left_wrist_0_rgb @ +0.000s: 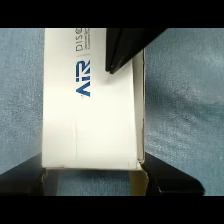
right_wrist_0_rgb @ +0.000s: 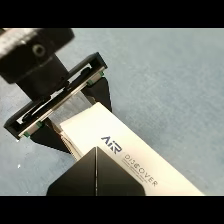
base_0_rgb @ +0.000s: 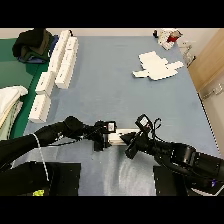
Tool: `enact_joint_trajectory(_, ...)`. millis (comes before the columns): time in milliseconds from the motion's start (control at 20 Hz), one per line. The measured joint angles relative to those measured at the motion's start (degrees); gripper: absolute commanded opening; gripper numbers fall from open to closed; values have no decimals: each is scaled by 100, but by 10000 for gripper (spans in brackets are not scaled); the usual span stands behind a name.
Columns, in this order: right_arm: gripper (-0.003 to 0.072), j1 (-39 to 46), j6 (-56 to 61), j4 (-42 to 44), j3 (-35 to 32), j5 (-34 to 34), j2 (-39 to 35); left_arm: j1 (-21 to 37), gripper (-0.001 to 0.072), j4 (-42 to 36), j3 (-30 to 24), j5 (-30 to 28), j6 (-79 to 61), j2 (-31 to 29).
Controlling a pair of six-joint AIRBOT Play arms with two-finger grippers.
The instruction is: Fold the box.
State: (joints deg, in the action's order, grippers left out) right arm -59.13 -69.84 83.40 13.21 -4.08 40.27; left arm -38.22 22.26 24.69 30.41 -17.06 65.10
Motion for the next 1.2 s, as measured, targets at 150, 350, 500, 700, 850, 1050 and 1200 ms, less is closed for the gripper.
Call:
enact_joint_trajectory(150, 7, 28, 66, 87, -28, 92, 184, 0, 464, 0, 0, -2, 0, 0)
enact_joint_trajectory(350, 6, 42, 90, 188, -57, 125, 413, 0, 464, 2, 0, -2, 4, 0)
enact_joint_trajectory(500, 6, 42, 98, 280, -101, 142, 505, 0, 464, 2, 0, -4, 7, 0)
enact_joint_trajectory(700, 6, 42, 101, 356, -142, 133, 560, 0, 464, 2, 0, -2, 2, 2)
enact_joint_trajectory(850, 7, 42, 103, 380, -155, 107, 575, 0, 464, 2, 0, -2, 0, 2)
enact_joint_trajectory(1050, 6, 42, 103, 382, -179, 129, 623, 0, 464, 2, 0, 2, 2, 2)
enact_joint_trajectory(1200, 6, 42, 103, 385, -181, 136, 636, 0, 464, 2, 0, 2, 2, 0)
